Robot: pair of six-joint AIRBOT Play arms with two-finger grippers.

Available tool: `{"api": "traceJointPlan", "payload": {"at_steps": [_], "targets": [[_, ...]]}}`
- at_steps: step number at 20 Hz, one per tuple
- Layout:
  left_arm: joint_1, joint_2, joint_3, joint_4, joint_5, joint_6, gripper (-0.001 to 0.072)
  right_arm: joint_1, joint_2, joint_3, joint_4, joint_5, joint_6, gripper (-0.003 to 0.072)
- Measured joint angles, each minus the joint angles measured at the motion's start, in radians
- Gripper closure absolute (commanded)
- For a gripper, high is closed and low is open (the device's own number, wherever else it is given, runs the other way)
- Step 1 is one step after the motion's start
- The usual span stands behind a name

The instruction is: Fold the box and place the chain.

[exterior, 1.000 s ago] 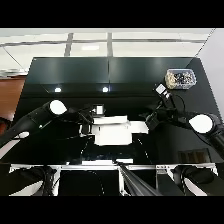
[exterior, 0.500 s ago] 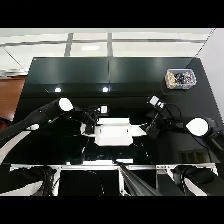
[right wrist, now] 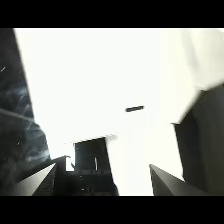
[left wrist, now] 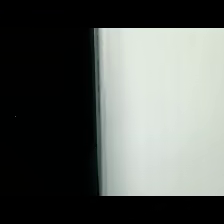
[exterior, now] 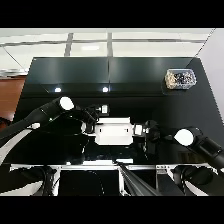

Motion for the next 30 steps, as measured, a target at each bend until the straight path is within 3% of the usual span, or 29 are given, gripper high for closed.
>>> {"api": "traceJointPlan", "payload": {"at_steps": [10,23,30], "targets": [[0.0,0.0,0.0,-0.004,-0.011,0.0,0.0682,0.089,-0.139,0.007,0.179,-0.192,-0.13,-0.0013],[0.0,0.0,0.0,-0.008,-0.029,-0.003,0.0682,-0.014,-0.145,0.14,0.139,-0.115,-0.159,-0.0013],[0.0,0.0,0.0,-0.008,-0.03,0.0,0.0682,-0.032,-0.204,0.145,0.326,-0.09,-0.329,-0.0013]]}}
